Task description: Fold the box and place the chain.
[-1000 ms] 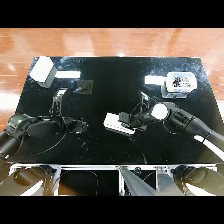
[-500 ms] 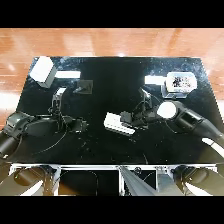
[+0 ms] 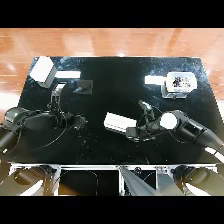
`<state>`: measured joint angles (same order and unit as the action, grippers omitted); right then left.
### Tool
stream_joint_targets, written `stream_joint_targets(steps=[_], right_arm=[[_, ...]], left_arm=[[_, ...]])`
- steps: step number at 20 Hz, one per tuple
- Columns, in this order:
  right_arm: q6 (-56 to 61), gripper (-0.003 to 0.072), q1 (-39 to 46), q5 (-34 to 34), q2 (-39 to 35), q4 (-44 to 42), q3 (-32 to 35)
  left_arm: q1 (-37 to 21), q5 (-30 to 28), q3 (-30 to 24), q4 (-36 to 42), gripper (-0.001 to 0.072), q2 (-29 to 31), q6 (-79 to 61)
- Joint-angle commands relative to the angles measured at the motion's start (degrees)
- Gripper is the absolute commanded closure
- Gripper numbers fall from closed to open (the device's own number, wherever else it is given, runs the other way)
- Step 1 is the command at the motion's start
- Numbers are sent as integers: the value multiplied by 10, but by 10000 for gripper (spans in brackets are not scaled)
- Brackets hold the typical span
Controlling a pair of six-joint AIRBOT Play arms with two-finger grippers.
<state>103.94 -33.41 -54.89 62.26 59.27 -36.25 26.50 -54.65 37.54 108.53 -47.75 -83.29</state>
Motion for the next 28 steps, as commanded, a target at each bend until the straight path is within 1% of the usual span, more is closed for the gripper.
stream_joint_targets(steps=[1, 4, 6, 8, 10, 11, 12, 13, 15, 17, 18, 19, 20, 23, 24, 25, 28], right_arm=[[8, 657, 41, 77, -1, 17, 26], [-19, 657, 82, 121, 0, -8, 26], [-24, 657, 90, 132, 0, -9, 26], [-33, 657, 90, 128, 0, -7, 26], [-46, 656, 97, 123, 0, -3, 26], [-49, 657, 107, 107, 0, -7, 25], [-60, 657, 119, 74, -1, -7, 22], [-80, 657, 131, 39, -2, -7, 20], [-113, 656, 156, -28, -3, -5, 20], [-137, 657, 174, -68, -3, 0, 20], [-138, 656, 179, -70, -3, 9, 20], [-138, 657, 181, -68, -3, 15, 20], [-138, 657, 182, -63, -3, 21, 20], [-138, 657, 182, -47, -3, 23, 20], [-138, 657, 182, -41, -3, 23, 20], [-138, 657, 182, -38, -3, 23, 20], [-138, 657, 182, -35, -3, 24, 20]], left_arm=[[0, 1, 3, 4, 270, -24, -61], [4, 18, 3, 19, 270, -52, -125], [9, 43, 3, 28, 270, -75, -170], [28, 83, 4, 27, 270, -90, -231], [61, 144, 8, 27, 260, -94, -329], [77, 164, 16, 26, 260, -94, -367], [92, 172, 30, 21, 260, -95, -386], [102, 170, 46, 15, 260, -99, -386], [111, 127, 83, 17, 259, -122, -405], [110, 91, 112, 35, 259, -151, -452], [110, 85, 123, 33, 259, -165, -472], [110, 84, 132, 27, 204, -178, -480], [111, 96, 135, 26, 82, -189, -500], [124, 118, 135, 1, 81, -212, -512], [128, 119, 136, 1, 81, -219, -497], [128, 113, 139, 5, 81, -227, -482], [117, 60, 164, 42, 81, -247, -508]])
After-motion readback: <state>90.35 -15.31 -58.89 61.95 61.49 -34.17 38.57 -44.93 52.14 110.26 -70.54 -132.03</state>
